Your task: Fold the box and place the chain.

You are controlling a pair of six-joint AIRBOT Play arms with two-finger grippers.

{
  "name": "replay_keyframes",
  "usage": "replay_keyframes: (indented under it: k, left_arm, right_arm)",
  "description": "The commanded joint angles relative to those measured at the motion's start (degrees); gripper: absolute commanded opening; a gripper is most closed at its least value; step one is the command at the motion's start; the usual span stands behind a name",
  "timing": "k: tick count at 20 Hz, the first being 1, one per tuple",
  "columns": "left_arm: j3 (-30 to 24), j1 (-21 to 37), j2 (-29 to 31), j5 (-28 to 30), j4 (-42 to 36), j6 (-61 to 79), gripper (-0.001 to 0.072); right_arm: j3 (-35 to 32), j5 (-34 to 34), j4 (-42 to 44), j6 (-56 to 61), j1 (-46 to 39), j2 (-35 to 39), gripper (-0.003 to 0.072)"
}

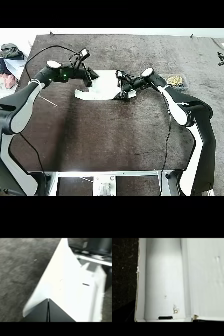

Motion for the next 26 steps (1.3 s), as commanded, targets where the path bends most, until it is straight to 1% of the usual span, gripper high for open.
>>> replay_keyframes:
  k: [1,4,7,11,18,20,21,23,24,26]
  left_arm:
    - [1.0,-0.1,-2.4,1.8,0.0,-0.3,0.0012]
    - [1.0,-0.1,-4.0,2.5,0.3,-0.3,0.0012]
    - [1.0,-0.1,-5.1,0.3,2.0,-0.4,0.0012]
    - [1.0,-0.1,-5.2,0.1,5.5,-0.9,0.0012]
    - [1.2,0.2,-4.2,1.0,4.5,-0.3,0.0012]
    - [3.1,0.9,-3.4,0.4,4.5,-0.3,0.0012]
    - [4.5,1.5,-2.6,-0.4,4.6,-0.3,0.0012]
    - [6.7,2.8,-0.8,-3.7,5.2,-0.3,0.0012]
    - [7.7,3.7,0.1,-6.2,6.4,-0.3,0.0012]
    - [9.4,5.1,1.6,-11.3,11.3,-0.4,0.0013]
  right_arm:
    - [0.0,0.0,0.0,0.0,0.0,0.0,0.0272]
    - [0.0,0.0,0.0,0.0,0.0,0.0,0.0272]
    - [0.0,0.0,0.0,0.0,0.0,0.0,0.0272]
    - [0.0,0.0,0.0,0.0,0.0,0.0,0.0272]
    - [0.0,0.0,0.0,0.0,0.0,0.0,0.0272]
    - [0.0,0.0,0.0,0.0,0.0,0.0,0.0272]
    - [0.0,0.0,0.0,0.0,0.0,0.0,0.0272]
    - [0.0,0.0,0.0,0.0,0.0,0.0,0.0272]
    - [0.0,0.0,0.0,0.0,0.0,0.0,0.0272]
    - [0.0,0.0,0.0,0.0,0.0,0.0,0.0272]
